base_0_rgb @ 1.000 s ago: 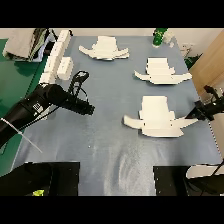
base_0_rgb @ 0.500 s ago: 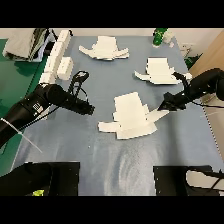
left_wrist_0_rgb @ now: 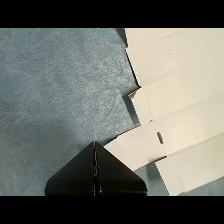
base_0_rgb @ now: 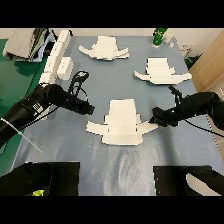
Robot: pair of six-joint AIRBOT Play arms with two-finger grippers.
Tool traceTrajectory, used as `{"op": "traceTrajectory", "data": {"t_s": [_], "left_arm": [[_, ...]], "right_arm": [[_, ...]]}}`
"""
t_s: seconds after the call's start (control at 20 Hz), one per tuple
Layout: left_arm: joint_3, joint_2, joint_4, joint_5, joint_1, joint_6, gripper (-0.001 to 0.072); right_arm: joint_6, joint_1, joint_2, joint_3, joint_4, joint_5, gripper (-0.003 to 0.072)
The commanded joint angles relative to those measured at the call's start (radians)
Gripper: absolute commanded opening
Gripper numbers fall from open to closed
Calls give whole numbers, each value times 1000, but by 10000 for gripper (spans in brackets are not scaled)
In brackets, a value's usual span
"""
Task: Fold the box.
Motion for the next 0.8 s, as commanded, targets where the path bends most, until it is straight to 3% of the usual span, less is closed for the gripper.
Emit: {"op": "traceTrajectory", "data": {"t_s": [0.0,0.75], "left_arm": [[0,0,0,0,0,0,13],[0,0,0,0,0,0,14]], "right_arm": [[42,12,31,-56,0,23,310],[71,12,33,-92,-42,-27,287]]}}
